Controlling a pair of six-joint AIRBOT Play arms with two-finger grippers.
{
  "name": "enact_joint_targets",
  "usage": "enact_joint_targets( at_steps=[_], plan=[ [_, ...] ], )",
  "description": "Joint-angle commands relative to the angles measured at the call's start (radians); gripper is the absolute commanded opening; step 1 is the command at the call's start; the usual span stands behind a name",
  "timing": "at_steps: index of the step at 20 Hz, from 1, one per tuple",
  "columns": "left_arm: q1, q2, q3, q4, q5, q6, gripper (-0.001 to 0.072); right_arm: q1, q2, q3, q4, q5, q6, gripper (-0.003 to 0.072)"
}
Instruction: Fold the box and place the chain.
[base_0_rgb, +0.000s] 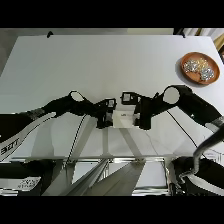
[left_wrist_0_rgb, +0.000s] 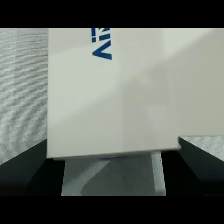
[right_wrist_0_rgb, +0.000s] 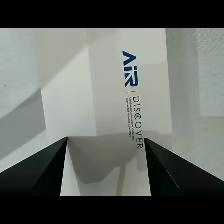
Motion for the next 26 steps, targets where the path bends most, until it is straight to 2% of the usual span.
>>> enact_joint_targets(
  at_steps=[1,3,12,14,15,16,18,22,24,26],
  plan=[
    [0.0,0.0,0.0,0.0,0.0,0.0,0.0208,0.003,-0.011,0.0,0.002,-0.001,0.004,0.0554],
    [0.0,0.0,0.0,0.0,0.0,0.0,0.0208,0.012,-0.01,0.0,0.002,0.004,0.004,0.0597],
    [0.0,0.0,0.0,0.0,0.0,0.0,0.0208,0.076,0.0,0.0,-0.046,-0.007,0.049,0.0592],
    [0.0,0.0,0.0,0.0,0.0,0.0,0.0208,0.084,0.018,0.0,-0.048,-0.018,0.049,0.0575],
    [0.0,0.0,0.0,0.0,0.0,0.0,0.0208,0.09,0.031,0.0,-0.047,-0.029,0.049,0.0527],
    [0.0,0.0,0.0,0.0,0.0,0.0,0.0208,0.096,0.041,0.0,-0.047,-0.034,0.048,0.0527],
    [0.0,0.0,0.0,0.0,0.0,0.0,0.0208,0.109,0.05,0.0,-0.047,-0.041,0.039,0.0461],
    [0.0,0.0,0.0,0.0,0.0,0.0,0.0208,0.149,0.05,0.0,-0.048,-0.096,0.037,0.0463],
    [0.0,0.0,0.0,0.0,0.0,0.0,0.0208,0.163,0.05,0.0,-0.052,-0.106,0.037,0.0497],
    [0.0,0.0,0.0,0.0,0.0,0.0,0.0208,0.163,0.05,0.0,-0.057,-0.106,0.037,0.0497]
  ],
)
